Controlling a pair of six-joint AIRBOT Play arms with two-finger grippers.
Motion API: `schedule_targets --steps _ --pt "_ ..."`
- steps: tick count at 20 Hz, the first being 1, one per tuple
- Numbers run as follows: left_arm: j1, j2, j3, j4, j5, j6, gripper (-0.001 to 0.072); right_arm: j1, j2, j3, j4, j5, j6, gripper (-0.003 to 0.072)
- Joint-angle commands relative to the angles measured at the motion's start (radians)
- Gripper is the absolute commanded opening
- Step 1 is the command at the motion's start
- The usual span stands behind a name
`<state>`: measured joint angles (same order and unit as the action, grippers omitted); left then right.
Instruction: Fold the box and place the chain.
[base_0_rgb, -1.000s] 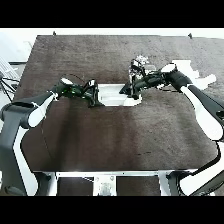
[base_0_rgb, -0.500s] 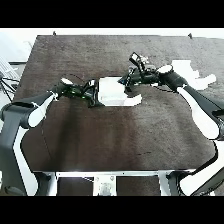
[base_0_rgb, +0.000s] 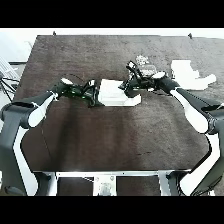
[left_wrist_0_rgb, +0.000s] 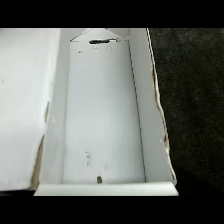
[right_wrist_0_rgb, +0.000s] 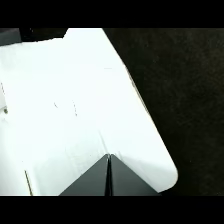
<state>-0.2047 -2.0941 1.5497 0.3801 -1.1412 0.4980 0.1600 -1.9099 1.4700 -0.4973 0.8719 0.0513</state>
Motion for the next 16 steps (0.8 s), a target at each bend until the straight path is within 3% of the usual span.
schedule_targets --steps 1,5,8,13,14,15,16 --pt "0.001 0.0 0.001 0.0 0.0 0.001 0.0532 0.001 -0.01 0.003 -0.031 0.011 0.005 0.0016" --pt "0.001 0.0 0.001 0.0 0.0 0.001 0.0532 0.0 0.025 0.032 -0.03 0.015 0.005 0.0016" --pt "0.001 0.0 0.001 0.0 0.0 0.0 0.0532 -0.003 0.13 0.032 -0.043 0.031 0.005 0.0015" --pt "0.001 0.0 0.001 0.0 0.0 0.0 0.0532 -0.012 0.319 -0.029 -0.359 0.091 0.075 0.0016" --pt "0.001 0.0 0.001 0.0 0.0 0.001 0.0532 -0.012 0.343 -0.061 -0.414 0.092 0.076 0.01" --pt "0.001 0.0 0.001 0.0 0.0 0.001 0.0532 -0.012 0.359 -0.096 -0.454 0.091 0.076 0.0368" --pt "0.001 0.0 0.001 0.0 0.0 0.001 0.0532 -0.013 0.362 -0.127 -0.481 0.093 0.076 0.0575"
